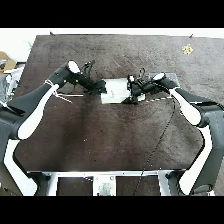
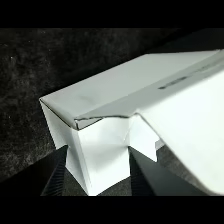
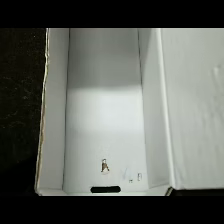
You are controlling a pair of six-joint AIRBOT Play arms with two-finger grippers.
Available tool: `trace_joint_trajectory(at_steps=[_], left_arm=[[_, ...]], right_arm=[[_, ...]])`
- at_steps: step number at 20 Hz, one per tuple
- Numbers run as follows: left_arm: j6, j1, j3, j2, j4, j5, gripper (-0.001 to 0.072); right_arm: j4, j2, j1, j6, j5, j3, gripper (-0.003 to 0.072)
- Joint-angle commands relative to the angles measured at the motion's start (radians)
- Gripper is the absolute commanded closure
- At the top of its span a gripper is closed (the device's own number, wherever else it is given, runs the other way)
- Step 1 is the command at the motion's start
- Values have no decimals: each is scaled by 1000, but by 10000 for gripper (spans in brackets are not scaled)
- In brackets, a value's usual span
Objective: Fold the box and place the chain.
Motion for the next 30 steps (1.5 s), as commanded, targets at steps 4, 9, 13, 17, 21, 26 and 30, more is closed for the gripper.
trace_joint_trajectory(at_steps=[4,9,13,17,21,26,30], left_arm=[[-124,-46,11,-5,148,49,296],[-210,-76,13,-6,228,76,295],[-295,-102,80,-26,331,34,296],[-410,-169,340,-176,506,-254,329],[-499,-209,403,-206,661,-301,346],[-526,-209,403,-225,682,-297,347],[-560,-226,403,-231,708,-259,348]], right_arm=[[0,0,0,0,0,1,248],[0,0,0,0,0,1,247],[0,0,0,0,0,1,248],[0,0,0,0,0,1,248],[0,0,0,0,0,1,248],[0,0,0,0,0,1,248],[0,0,0,0,0,1,247]])
